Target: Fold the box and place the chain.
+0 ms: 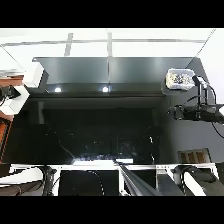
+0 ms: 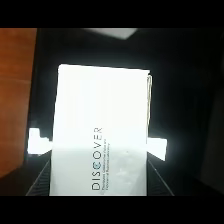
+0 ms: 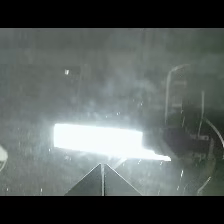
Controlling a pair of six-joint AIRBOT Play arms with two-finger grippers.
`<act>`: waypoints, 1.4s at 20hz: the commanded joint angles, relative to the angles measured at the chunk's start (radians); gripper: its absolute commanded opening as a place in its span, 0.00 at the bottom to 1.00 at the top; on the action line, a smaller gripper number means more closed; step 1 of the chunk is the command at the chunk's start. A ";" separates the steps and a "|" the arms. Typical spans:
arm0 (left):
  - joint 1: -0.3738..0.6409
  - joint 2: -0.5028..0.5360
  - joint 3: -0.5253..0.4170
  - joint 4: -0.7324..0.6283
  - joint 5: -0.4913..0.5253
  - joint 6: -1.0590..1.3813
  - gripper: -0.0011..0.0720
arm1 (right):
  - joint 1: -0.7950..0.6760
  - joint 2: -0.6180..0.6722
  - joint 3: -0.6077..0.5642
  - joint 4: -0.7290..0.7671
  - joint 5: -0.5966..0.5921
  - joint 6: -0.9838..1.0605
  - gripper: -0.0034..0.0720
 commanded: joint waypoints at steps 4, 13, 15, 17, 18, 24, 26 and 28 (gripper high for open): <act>-0.032 -0.100 0.001 -0.146 0.156 0.236 0.50 | 0.000 0.000 0.000 0.000 -0.084 0.001 0.07; -0.100 -0.139 0.019 -0.187 0.346 0.229 0.99 | 0.000 0.000 0.000 0.016 -0.080 0.000 0.07; -0.104 -0.103 0.071 -0.202 0.335 0.220 0.99 | 0.016 0.000 0.000 0.070 -0.108 -0.001 0.07; -0.119 -0.048 0.129 -0.240 0.298 0.103 0.97 | 0.083 0.000 0.000 0.106 -0.224 -0.001 0.07; -0.129 -0.014 0.149 -0.267 0.256 0.015 0.69 | 0.127 -0.004 0.000 0.105 -0.291 -0.001 0.07; -0.269 0.241 0.008 -0.295 0.096 -0.025 0.05 | 0.270 -0.056 0.000 -0.046 -0.435 0.000 0.07; -0.317 0.383 -0.158 -0.294 0.149 0.002 0.05 | 0.270 -0.056 0.000 -0.046 -0.436 0.000 0.07; -0.347 0.531 -0.344 -0.295 0.223 0.022 0.05 | 0.270 -0.056 0.000 -0.046 -0.435 0.000 0.07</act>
